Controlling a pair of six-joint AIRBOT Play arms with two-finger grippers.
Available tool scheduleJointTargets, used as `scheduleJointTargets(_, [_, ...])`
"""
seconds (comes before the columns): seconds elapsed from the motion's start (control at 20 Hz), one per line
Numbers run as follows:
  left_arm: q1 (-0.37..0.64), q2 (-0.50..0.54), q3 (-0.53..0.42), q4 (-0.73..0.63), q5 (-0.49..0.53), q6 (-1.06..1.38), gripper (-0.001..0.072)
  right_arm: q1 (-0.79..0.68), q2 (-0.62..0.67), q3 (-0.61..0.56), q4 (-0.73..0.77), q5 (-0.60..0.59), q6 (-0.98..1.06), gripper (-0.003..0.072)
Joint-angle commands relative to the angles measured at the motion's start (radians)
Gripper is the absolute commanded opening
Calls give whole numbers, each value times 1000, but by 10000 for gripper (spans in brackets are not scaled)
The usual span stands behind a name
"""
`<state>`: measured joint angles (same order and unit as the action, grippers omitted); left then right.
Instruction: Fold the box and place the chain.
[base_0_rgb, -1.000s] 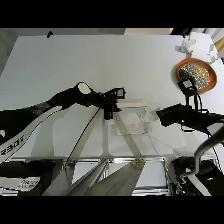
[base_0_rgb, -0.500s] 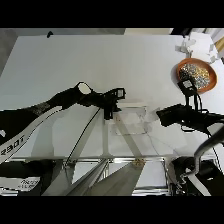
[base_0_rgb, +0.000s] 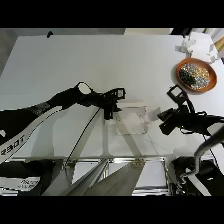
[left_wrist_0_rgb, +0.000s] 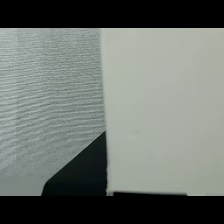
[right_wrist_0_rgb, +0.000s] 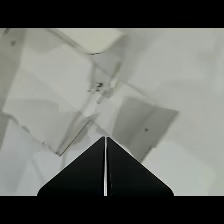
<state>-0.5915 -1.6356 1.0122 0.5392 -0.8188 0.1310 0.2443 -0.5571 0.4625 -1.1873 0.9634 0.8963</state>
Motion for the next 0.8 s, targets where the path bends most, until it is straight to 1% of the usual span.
scheduleJointTargets(0.0, [0,0,0,0,-1,0,11,38,-27,-34,82,41,-416,46])
scheduleJointTargets(0.1, [0,0,0,0,-1,0,11,72,-78,-60,80,72,-464,355])
scheduleJointTargets(0.15, [0,0,0,0,-1,0,11,85,-104,-76,72,66,-472,435])
scheduleJointTargets(0.2, [0,0,0,0,-1,0,11,67,-114,-97,92,40,-518,473])
scheduleJointTargets(0.3, [0,0,0,-1,-5,0,11,75,-113,-156,55,-48,-616,493])
scheduleJointTargets(0.35, [0,0,0,0,-6,0,11,106,-103,-189,26,-117,-643,610])
scheduleJointTargets(0.4, [0,0,0,0,-7,0,11,148,-91,-214,-12,-179,-644,653])
scheduleJointTargets(0.5, [0,0,0,-1,-8,0,11,237,-69,-261,-43,-304,-644,657])
scheduleJointTargets(0.55, [0,0,0,-1,-8,0,11,277,-69,-279,-48,-352,-644,678])
scheduleJointTargets(0.6, [0,0,0,-1,-8,0,11,310,-69,-293,-56,-397,-644,684])
scheduleJointTargets(0.75, [0,0,0,-1,-8,0,11,348,-85,-308,-58,-527,-604,683])
